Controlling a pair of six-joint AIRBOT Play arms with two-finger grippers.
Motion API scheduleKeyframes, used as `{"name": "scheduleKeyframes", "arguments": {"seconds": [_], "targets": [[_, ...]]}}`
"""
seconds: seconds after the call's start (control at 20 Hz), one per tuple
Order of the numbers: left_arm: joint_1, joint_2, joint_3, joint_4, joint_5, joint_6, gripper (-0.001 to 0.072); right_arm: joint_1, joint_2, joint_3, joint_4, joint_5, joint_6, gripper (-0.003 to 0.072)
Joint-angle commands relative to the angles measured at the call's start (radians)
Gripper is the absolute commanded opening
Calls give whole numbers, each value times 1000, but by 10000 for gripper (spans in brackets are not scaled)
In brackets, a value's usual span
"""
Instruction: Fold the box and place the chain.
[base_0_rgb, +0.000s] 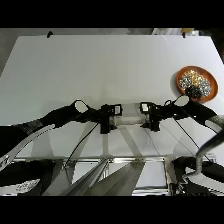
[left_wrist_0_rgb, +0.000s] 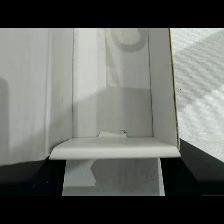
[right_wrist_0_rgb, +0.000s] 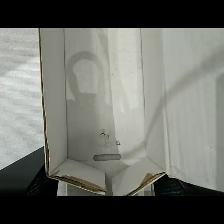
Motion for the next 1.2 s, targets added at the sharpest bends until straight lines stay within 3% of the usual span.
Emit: {"name": "scheduleKeyframes", "arguments": {"seconds": [0.0, 0.75, 0.8, 0.9, 1.15], "targets": [[-2, 0, -1, 0, 3, 0, 271, 0, 0, 0, 2, 0, 0, 380], [-3, 0, -1, 0, 0, 0, 271, 0, 0, 0, 12, 11, 1, 381], [-3, 0, -1, 0, 0, 0, 271, 0, 0, 0, 12, 11, 0, 415], [-3, 0, -1, 0, 0, 0, 271, 0, 4, 0, 4, 7, 4, 660], [-4, 0, -1, 0, 0, 0, 271, 0, 73, 1, -130, 11, 176, 681]]}}
